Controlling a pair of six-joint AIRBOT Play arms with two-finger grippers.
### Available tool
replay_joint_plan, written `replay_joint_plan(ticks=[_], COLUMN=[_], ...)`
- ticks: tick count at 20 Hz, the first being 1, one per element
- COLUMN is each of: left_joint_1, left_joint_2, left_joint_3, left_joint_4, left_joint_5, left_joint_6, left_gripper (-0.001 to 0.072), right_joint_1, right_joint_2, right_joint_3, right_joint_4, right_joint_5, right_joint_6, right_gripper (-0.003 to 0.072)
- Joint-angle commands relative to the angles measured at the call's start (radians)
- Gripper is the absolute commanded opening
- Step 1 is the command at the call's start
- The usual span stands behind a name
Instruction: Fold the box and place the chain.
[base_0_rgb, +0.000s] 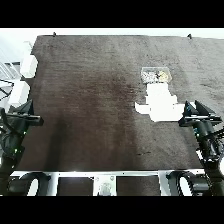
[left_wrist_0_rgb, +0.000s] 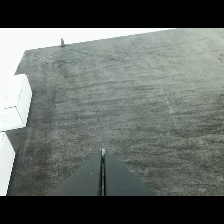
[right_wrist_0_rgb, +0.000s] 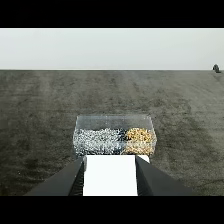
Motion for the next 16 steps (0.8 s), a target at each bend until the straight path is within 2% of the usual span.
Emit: replay_joint_plan(ticks=[1,5,8,10,11,13,15,16], left_joint_1=[0.0,0.0,0.0,0.0,0.0,0.0,0.0,0.0], left_joint_2=[0.001,0.001,0.001,0.001,0.001,0.001,0.001,0.001], left_joint_3=[0.0,0.0,0.0,0.0,0.001,0.001,0.0,0.001], left_joint_4=[0.0,0.0,0.0,0.0,0.0,0.0,0.0,0.0], left_joint_5=[0.0,0.001,0.0,0.0,0.0,0.001,0.0,0.0], left_joint_6=[0.0,0.0,0.0,0.0,0.0,0.0,0.0,0.0], left_gripper=[0.0021,0.0021,0.0021,0.0021,0.0021,0.0021,0.0021,0.0021], right_joint_1=[0.001,0.001,-0.001,-0.001,-0.009,-0.055,-0.157,-0.234], right_joint_2=[0.001,0.0,-0.024,-0.121,-0.198,-0.38,-0.582,-0.69], right_joint_3=[0.0,0.01,0.061,0.126,0.168,0.263,0.371,0.428], right_joint_4=[0.001,0.008,0.009,0.009,0.009,0.027,0.027,0.011], right_joint_5=[0.001,0.027,-0.066,-0.164,-0.175,-0.127,0.037,0.171], right_joint_6=[0.001,0.019,0.019,0.019,0.02,0.034,0.072,0.123], right_gripper=[0.0375,0.0376,0.0377,0.0415,0.0416,0.0429,0.0428,0.0428])
